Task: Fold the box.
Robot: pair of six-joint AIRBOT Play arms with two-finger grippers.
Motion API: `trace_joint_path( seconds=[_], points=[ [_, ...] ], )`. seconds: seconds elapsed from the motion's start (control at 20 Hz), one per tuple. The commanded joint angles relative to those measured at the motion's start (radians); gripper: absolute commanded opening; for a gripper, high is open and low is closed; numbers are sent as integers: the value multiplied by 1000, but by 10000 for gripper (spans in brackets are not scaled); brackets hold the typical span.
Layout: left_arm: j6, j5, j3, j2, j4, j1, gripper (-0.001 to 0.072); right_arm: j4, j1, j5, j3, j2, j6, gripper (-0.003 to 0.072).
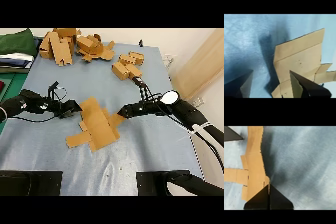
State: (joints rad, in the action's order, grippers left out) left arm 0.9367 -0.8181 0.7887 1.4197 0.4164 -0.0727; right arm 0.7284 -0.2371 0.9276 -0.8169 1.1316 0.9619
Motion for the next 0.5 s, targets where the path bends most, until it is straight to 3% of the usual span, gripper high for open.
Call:
trace_joint_path(
  seconds=[0.0,0.3,0.45],
  points=[
    [-118,-85,19,76,-101,4,700,-8,-2,18,14,-28,7,0],
    [-302,-233,18,115,-253,4,700,-15,-2,22,37,-29,11,0],
    [-320,-291,19,115,-264,4,700,-14,-2,13,61,-29,11,0]
  ],
)
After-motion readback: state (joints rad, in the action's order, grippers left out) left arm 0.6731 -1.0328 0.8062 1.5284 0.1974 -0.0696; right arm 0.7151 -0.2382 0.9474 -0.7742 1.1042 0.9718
